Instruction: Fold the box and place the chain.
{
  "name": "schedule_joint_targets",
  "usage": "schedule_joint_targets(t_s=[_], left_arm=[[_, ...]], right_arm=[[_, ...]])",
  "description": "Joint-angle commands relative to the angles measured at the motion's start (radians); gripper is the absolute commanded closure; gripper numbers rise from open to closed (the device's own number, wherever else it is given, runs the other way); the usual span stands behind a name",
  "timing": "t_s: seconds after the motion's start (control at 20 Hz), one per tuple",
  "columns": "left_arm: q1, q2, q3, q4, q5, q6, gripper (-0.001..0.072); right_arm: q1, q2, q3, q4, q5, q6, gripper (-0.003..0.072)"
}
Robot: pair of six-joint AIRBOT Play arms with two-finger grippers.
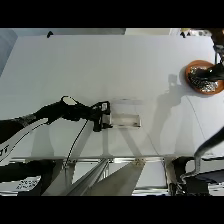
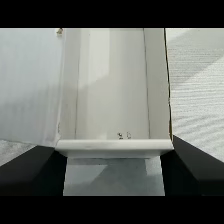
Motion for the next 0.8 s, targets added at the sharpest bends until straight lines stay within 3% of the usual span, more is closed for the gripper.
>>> schedule_joint_targets(t_s=[0.0, 0.15, 0.65, 0.75], left_arm=[[0.000, 0.000, 0.000, 0.000, 0.000, 0.000, 0.0502], [0.000, 0.000, 0.000, 0.000, 0.000, 0.000, 0.0502], [0.000, 0.000, 0.000, 0.000, 0.000, 0.000, 0.0502], [0.000, 0.000, 0.000, 0.000, 0.000, 0.000, 0.0502]], right_arm=[[-0.006, -0.066, 0.002, 0.006, -0.067, 0.002, 0.0419], [-0.006, -0.083, 0.002, 0.006, -0.105, 0.013, 0.0468], [-0.063, -0.097, 0.002, 0.007, -0.114, 0.065, 0.0471], [-0.063, -0.097, 0.002, 0.024, -0.125, 0.065, 0.0596]])
